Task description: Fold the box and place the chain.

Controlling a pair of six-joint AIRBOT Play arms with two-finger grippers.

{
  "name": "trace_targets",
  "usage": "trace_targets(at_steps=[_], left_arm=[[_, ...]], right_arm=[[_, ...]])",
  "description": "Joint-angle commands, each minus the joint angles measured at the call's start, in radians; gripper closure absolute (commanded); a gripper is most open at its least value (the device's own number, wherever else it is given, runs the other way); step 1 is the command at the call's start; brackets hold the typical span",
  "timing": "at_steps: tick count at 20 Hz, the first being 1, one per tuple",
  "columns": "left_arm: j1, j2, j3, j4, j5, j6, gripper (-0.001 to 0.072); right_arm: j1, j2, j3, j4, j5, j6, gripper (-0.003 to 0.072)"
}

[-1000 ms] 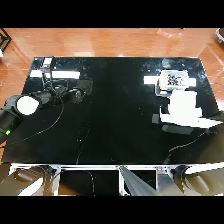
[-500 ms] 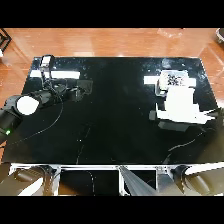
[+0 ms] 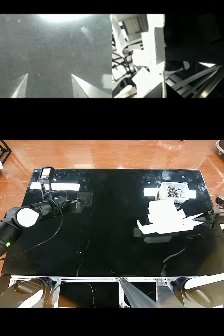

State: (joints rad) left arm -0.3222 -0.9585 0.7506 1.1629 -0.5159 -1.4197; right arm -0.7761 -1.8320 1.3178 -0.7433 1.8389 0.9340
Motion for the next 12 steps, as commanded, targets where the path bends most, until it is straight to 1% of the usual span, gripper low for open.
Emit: trace_targets(at_steps=[1, 4, 6, 7, 10, 12], left_arm=[[0.000, 0.000, 0.001, -0.001, 0.000, 0.000, 0.0078], [0.000, -0.004, 0.000, -0.023, -0.001, 0.000, 0.0078], [0.000, -0.014, 0.001, -0.052, -0.001, 0.001, 0.0078], [0.000, -0.026, 0.000, -0.052, 0.002, 0.001, 0.0078], [0.008, -0.074, 0.001, -0.058, 0.016, -0.003, 0.0079], [0.023, -0.113, 0.001, -0.119, -0.002, -0.002, 0.0079]], right_arm=[[0.091, 0.092, -0.100, 0.051, -0.032, -0.008, 0.0664], [0.192, 0.193, -0.230, 0.103, -0.134, -0.014, 0.0664], [0.281, 0.281, -0.316, 0.136, -0.259, -0.015, 0.0664], [0.332, 0.335, -0.359, 0.167, -0.319, -0.031, 0.0664], [0.465, 0.494, -0.464, 0.278, -0.406, -0.135, 0.0664], [0.528, 0.608, -0.554, 0.309, -0.481, -0.186, 0.0664]])
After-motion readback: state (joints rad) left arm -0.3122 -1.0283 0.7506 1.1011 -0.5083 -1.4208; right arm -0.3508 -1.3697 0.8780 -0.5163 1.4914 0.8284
